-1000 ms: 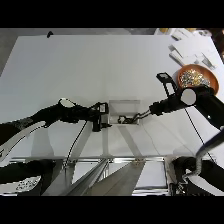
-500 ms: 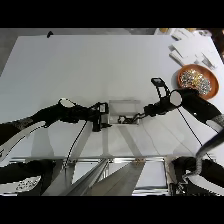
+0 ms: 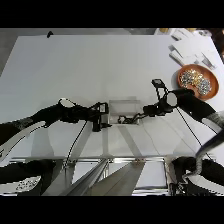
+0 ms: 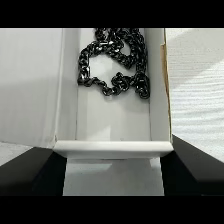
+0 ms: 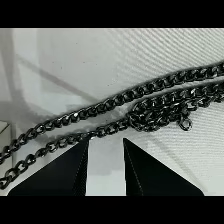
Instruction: Fold the box and place the chain.
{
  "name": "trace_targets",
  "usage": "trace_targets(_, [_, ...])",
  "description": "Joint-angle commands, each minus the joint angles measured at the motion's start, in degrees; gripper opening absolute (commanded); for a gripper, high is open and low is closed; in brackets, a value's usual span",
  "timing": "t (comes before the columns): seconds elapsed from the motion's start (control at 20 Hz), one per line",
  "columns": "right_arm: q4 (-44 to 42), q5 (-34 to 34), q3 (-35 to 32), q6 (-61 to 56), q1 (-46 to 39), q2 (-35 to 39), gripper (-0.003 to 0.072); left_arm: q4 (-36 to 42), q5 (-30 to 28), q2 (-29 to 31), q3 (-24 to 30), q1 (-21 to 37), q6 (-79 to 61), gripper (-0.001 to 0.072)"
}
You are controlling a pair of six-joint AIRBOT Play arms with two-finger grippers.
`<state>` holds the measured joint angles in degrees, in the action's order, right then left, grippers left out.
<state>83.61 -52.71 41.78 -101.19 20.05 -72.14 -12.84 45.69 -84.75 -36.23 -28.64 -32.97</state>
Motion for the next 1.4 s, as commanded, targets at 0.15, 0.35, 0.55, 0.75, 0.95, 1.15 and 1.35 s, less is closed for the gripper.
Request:
trace_targets(0.15, [0.17, 1.20, -0.02, -0.59, 0.07, -1.38, 0.0214, 0.00, -0.02, -0.04, 0.02, -0.02, -0.02, 0.0150])
trace_targets(0.35, [0.17, 1.38, -0.02, -0.55, 0.07, -1.38, 0.0084, 0.00, -0.02, -0.04, 0.02, -0.02, -0.02, 0.0150])
trace_targets(0.55, [-0.24, -2.49, 0.00, 5.81, 0.07, 1.66, 0.0015, 0.00, -0.02, -0.04, 0.02, -0.02, -0.02, 0.0150])
trace_targets(0.75, [0.11, -7.58, 0.00, 9.16, 0.07, 18.23, 0.0015, 0.00, -0.02, -0.04, 0.02, -0.02, -0.02, 0.0150])
trace_targets(0.95, [-3.74, -11.23, 0.00, 9.16, 0.07, 33.07, 0.0016, 0.00, -0.02, -0.04, 0.02, -0.02, -0.02, 0.0150])
trace_targets(1.15, [-15.80, -10.73, 0.00, 11.98, 0.07, 39.98, 0.0016, 0.00, -0.02, -0.04, 0.02, -0.02, -0.02, 0.0150])
trace_targets(1.35, [-25.94, -8.24, 0.00, 14.80, 0.07, 40.46, 0.0016, 0.00, -0.02, -0.04, 0.02, -0.02, -0.02, 0.0150])
